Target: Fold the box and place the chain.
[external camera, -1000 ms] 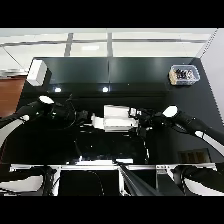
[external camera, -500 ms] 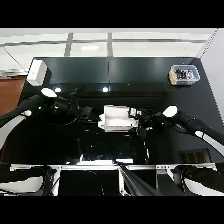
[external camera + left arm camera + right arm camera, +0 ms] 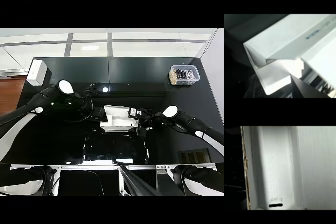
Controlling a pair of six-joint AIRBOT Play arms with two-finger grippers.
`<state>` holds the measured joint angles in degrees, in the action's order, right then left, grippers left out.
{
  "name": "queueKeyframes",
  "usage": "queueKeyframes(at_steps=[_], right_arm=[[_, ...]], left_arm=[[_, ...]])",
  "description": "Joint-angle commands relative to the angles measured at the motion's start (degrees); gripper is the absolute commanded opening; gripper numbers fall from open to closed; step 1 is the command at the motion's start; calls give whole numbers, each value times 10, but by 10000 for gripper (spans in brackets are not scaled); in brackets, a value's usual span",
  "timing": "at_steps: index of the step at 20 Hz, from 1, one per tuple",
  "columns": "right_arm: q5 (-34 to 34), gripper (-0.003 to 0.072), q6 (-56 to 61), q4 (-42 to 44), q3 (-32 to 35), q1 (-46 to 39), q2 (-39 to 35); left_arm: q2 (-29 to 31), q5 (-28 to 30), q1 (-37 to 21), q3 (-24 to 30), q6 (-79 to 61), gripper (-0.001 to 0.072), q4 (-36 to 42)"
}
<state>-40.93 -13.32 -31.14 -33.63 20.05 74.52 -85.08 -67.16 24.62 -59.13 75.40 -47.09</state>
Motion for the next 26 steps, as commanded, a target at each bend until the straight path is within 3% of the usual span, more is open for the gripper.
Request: queueKeyframes(at_steps=[1,12,16,20,22,26], right_arm=[[0,135,0,0,0,1,0],[0,136,0,0,0,1,0],[0,136,0,0,0,1,0],[0,136,0,0,0,1,0],[0,136,0,0,0,1,0],[0,136,0,0,0,1,0]], left_arm=[[0,7,16,-10,49,397,-26],[0,57,46,-10,101,397,-38],[0,59,61,-10,156,396,-118],[0,71,72,-10,174,397,-139],[0,78,81,-10,209,349,-164],[-1,86,122,-20,324,349,-282]])
